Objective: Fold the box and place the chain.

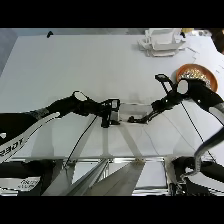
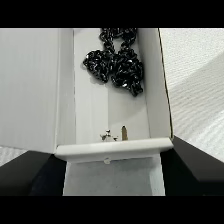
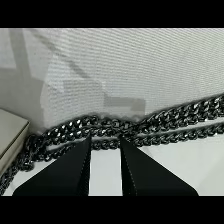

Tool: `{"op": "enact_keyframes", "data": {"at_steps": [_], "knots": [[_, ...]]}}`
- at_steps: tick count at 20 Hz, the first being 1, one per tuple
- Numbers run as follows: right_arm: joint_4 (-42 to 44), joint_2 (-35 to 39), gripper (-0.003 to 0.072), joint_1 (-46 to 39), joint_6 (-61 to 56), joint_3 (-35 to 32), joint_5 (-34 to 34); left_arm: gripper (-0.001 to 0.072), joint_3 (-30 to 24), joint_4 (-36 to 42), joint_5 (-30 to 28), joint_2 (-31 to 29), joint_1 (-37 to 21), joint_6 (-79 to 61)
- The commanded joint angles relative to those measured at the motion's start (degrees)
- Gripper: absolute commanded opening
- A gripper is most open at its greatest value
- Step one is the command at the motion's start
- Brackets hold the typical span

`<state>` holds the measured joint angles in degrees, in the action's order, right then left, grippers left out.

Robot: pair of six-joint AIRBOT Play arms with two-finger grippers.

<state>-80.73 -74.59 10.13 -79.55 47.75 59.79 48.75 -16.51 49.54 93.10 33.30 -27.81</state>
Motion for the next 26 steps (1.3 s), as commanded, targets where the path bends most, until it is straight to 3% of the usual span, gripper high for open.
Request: {"op": "enact_keyframes", "data": {"at_steps": [1,11,13,15,17,26], "knots": [[-0.24,-0.61,0.0203,0.15,0.48,-0.04,-0.90,0.0085,0.02,0.00,0.00,0.02,0.00,-0.02],[-0.22,-4.20,0.0196,0.17,0.55,-0.04,-0.85,0.0085,0.02,0.00,0.00,0.02,0.00,-0.02],[-0.22,-4.35,0.0147,0.17,0.55,-0.04,-1.29,0.0085,0.02,0.00,0.00,0.02,0.00,-0.02],[-0.22,-4.33,0.0043,0.17,0.55,-0.04,-1.42,0.0085,0.02,0.00,0.00,0.02,0.00,-0.02],[-0.24,-4.04,0.0020,0.17,0.55,-0.04,-1.03,0.0085,0.02,0.00,0.00,0.02,0.00,-0.02],[-0.28,6.51,0.0020,0.17,0.52,-0.04,-0.44,0.0085,0.02,0.00,0.00,0.02,0.00,-0.02]]}}
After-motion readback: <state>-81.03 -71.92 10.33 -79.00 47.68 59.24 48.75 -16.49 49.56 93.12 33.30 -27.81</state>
